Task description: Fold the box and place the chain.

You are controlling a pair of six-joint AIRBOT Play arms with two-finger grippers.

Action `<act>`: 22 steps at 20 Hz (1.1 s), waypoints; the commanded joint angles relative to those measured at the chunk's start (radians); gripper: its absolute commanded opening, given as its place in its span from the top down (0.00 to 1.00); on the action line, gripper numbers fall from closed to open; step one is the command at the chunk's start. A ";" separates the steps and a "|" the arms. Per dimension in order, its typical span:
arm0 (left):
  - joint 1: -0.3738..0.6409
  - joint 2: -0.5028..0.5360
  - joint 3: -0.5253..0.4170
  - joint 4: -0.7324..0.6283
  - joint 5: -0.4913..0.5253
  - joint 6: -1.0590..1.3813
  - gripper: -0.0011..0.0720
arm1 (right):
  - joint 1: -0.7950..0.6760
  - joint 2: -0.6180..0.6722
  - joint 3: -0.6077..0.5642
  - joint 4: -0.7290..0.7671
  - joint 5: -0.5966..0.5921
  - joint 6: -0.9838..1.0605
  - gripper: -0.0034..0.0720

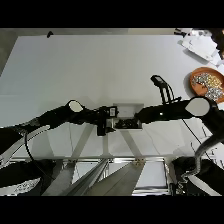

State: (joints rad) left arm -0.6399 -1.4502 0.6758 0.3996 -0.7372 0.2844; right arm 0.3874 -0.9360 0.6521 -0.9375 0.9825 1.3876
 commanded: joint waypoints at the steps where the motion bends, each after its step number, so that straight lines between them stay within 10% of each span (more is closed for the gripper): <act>1: 0.000 0.000 0.000 0.000 0.000 0.000 0.53 | 0.013 -0.102 -0.016 0.015 -0.029 -0.002 0.94; 8: 0.000 0.000 0.000 0.000 0.000 0.000 0.53 | 0.100 -0.167 -0.016 0.018 -0.139 -0.002 0.94; 11: 0.000 0.000 0.000 0.000 0.000 0.000 0.53 | 0.100 -0.167 -0.016 0.018 -0.139 -0.002 0.70; 15: 0.000 0.000 0.000 0.000 0.000 0.000 0.53 | 0.100 -0.166 -0.015 0.036 -0.142 -0.002 0.70; 22: 0.000 0.000 0.000 0.000 0.000 0.000 0.53 | -0.146 -0.064 0.029 0.053 0.078 -0.111 0.70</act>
State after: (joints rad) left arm -0.6399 -1.4502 0.6758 0.3996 -0.7372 0.2848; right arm 0.3557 -1.0416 0.6643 -0.8917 0.9413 1.3346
